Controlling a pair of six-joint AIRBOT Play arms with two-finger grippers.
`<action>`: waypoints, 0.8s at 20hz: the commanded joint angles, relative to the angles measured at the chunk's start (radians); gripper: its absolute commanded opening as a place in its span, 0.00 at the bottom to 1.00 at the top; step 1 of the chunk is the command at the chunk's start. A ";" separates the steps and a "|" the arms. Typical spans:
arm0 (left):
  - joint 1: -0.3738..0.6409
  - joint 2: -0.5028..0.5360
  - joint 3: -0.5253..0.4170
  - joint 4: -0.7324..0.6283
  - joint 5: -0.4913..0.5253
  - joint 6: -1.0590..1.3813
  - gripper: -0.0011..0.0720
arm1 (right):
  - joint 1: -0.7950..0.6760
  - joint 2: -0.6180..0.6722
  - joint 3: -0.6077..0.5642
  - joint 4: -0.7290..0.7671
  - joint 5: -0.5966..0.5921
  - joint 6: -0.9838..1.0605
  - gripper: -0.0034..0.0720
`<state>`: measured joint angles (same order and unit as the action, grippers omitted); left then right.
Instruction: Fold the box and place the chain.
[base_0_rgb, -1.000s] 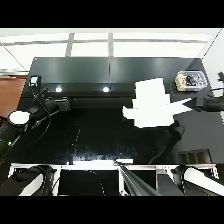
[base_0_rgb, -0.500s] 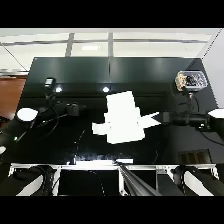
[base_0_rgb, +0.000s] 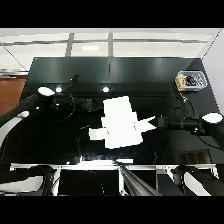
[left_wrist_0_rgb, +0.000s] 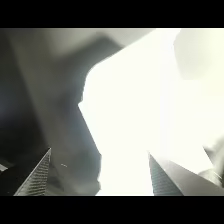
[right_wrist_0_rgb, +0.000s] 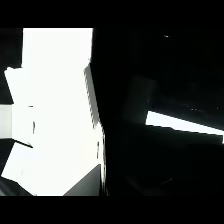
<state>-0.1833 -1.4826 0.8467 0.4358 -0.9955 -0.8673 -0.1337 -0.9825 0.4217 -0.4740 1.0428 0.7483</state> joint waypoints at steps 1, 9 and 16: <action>-0.010 -0.152 0.069 -0.020 -0.179 -0.060 0.98 | 0.003 0.001 -0.002 -0.002 0.000 -0.001 0.08; -0.178 -0.319 0.196 -0.041 -0.346 0.031 0.97 | 0.003 0.001 -0.002 -0.005 0.017 -0.001 0.07; -0.175 -0.328 0.274 0.134 -0.434 0.216 0.31 | 0.003 0.001 -0.002 -0.095 0.038 0.000 0.07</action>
<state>-0.3595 -1.8046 1.1015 0.5243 -1.3849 -0.7723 -0.1318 -0.9817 0.4198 -0.5350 1.0748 0.7471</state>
